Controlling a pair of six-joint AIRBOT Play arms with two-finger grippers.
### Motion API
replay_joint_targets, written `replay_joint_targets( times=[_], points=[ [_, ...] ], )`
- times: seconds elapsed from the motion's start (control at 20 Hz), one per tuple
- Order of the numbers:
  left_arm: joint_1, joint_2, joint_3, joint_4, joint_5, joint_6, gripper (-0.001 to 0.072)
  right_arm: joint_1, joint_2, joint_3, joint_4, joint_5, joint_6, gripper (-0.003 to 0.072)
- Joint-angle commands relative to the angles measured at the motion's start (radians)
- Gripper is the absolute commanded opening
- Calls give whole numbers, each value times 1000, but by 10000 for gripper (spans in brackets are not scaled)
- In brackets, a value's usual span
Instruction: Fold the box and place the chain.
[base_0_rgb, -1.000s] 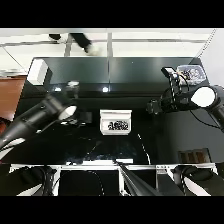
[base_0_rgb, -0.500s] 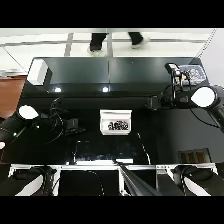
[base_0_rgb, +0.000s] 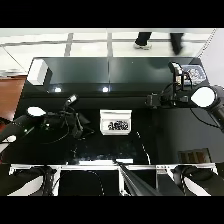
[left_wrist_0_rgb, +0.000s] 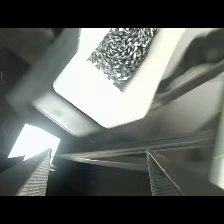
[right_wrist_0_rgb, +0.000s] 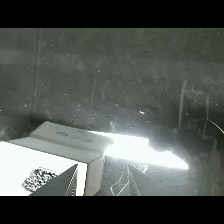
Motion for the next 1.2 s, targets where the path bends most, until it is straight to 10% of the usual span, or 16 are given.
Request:
replay_joint_targets(
  times=[0.0, 1.15],
  points=[
    [-81, -11, 11, 10, 164, 383, 712, -1, 0, 0, 0, -1, 14, 377],
    [-219, -130, 120, 19, 174, 388, 703, -1, 0, 0, -8, 26, 14, 377]
  ],
)
